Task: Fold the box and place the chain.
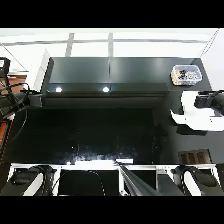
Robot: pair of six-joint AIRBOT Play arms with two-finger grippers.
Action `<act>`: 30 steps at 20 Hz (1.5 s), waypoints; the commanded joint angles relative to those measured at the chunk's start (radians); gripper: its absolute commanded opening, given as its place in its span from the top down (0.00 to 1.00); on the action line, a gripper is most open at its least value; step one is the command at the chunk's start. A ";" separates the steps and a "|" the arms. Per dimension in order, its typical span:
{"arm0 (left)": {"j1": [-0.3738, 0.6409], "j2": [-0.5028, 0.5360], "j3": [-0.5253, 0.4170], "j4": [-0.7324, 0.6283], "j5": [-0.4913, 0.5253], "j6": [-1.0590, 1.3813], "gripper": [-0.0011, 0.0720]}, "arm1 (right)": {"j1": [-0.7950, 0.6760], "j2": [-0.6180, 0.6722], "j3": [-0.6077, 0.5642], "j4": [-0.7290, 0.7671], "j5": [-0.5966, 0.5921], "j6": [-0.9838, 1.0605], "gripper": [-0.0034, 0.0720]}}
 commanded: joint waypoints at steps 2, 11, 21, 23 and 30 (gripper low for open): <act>0.000 0.001 0.000 0.000 0.000 0.000 0.94 | 0.000 0.001 0.000 0.000 0.000 0.000 0.94; 0.000 0.001 0.000 0.000 0.000 0.000 0.94 | 0.000 0.001 0.000 0.000 0.000 0.000 0.94; 0.000 -0.002 0.000 -0.003 0.119 0.000 0.94 | 0.000 -0.011 0.000 0.149 -0.435 -0.023 0.94; 0.000 -0.011 0.000 -0.003 0.156 0.000 0.94 | -0.016 -0.066 0.000 0.112 -0.501 -0.022 0.93; -0.001 -0.074 0.000 -0.091 0.225 0.000 0.02 | -0.344 -0.525 0.293 0.014 -0.112 0.195 0.00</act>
